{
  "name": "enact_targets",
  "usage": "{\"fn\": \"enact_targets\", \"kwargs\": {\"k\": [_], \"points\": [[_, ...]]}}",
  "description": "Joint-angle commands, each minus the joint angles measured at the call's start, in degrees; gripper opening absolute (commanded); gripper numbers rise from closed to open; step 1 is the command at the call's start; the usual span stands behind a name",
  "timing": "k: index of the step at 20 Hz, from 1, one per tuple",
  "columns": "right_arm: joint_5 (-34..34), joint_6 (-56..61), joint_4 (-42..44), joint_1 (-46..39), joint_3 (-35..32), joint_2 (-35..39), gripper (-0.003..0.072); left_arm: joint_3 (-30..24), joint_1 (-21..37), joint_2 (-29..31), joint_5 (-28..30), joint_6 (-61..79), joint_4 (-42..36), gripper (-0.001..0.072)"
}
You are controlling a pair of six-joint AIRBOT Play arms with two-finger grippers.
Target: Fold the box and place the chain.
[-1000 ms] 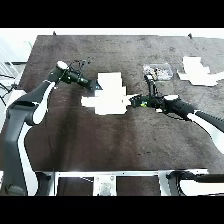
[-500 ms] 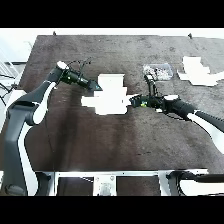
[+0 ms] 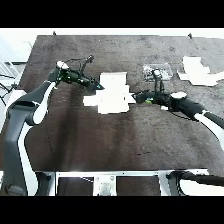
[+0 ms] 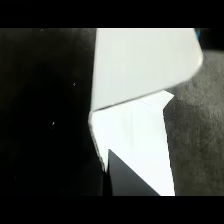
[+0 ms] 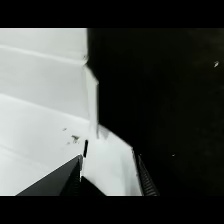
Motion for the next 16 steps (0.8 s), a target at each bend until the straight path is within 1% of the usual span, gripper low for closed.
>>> {"fn": "enact_targets", "kwargs": {"k": [1,3,5,7,10,13,15,16], "points": [[0.0,0.6,0.0,-5.1,0.0,4.3,0.0459,-0.2,0.0,0.1,-1.7,10.6,-1.6,0.0012],[0.4,2.0,0.0,-7.7,0.0,5.3,0.046,-1.2,0.0,0.3,-1.5,13.8,-1.6,0.0012],[2.8,2.1,0.0,-9.0,0.0,5.3,0.046,-3.9,0.0,1.0,0.2,17.9,-1.8,0.0012],[3.5,2.0,0.0,-9.0,-0.6,5.3,0.046,-6.5,0.0,1.5,2.0,21.7,-2.0,0.0012],[3.5,2.0,0.0,-8.9,-1.4,5.3,0.046,-7.2,-0.8,1.6,6.0,25.3,-2.1,0.0012],[3.4,2.0,0.0,-8.9,-1.6,5.1,0.046,-7.3,-1.7,1.6,8.5,27.8,-1.8,0.0012],[3.4,1.7,0.0,-8.9,-1.6,5.1,0.046,-8.2,-1.7,1.9,9.9,28.5,-2.2,0.0012],[3.4,1.7,0.0,-8.9,-1.6,5.0,0.046,-9.5,-1.7,2.5,10.6,29.3,-2.2,0.0012]]}}
